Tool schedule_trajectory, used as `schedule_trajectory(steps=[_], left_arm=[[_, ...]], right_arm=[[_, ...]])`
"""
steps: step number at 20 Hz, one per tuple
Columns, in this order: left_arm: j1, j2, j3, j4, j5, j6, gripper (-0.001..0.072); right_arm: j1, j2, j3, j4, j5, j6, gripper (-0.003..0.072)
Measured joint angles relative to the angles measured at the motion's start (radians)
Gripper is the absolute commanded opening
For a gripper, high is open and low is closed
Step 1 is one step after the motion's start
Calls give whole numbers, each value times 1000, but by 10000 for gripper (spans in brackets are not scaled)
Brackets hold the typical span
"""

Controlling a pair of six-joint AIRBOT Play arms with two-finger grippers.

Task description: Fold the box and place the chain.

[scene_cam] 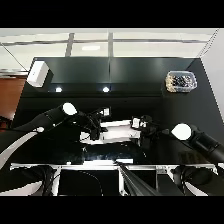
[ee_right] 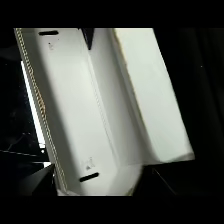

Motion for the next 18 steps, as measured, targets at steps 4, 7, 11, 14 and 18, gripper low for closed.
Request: schedule_trajectory(steps=[4,7,11,14,18], left_arm=[[-1,0,0,0,0,0,29],[-1,0,0,0,-1,0,29],[-1,0,1,1,-4,1,29],[-1,0,2,1,-6,1,29],[-1,0,2,2,-8,5,29]], right_arm=[[-36,0,11,17,23,-39,699],[-44,-22,13,62,27,-84,699],[-50,-58,14,151,63,-185,699],[-53,-85,5,199,77,-237,699],[-53,-120,-22,222,100,-296,699]])
